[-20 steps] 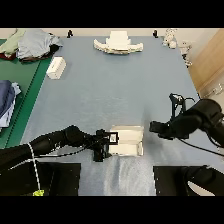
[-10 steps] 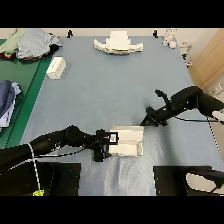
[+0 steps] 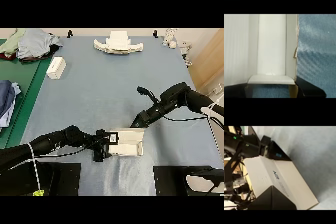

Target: Fold the box.

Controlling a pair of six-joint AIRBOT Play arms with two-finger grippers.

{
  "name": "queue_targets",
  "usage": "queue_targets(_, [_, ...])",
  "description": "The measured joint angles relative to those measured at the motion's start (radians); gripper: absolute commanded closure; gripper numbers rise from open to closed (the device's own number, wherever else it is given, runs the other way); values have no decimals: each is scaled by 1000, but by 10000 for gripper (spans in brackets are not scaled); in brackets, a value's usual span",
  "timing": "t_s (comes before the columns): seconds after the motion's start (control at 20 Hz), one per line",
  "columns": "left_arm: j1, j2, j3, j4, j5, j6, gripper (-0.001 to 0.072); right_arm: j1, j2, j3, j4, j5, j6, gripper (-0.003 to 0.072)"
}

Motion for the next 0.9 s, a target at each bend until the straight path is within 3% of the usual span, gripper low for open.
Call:
queue_targets(0.2, [0, 0, 0, 0, 0, 0, 298, 76, 145, -79, -48, 108, -54, 683])
queue_targets(0.65, [0, 0, 0, 0, 0, 0, 298, 359, 567, -374, -177, 588, -117, 682])
queue_targets(0.9, [0, 0, 0, 0, 0, 0, 298, 514, 683, -447, -335, 743, -124, 662])
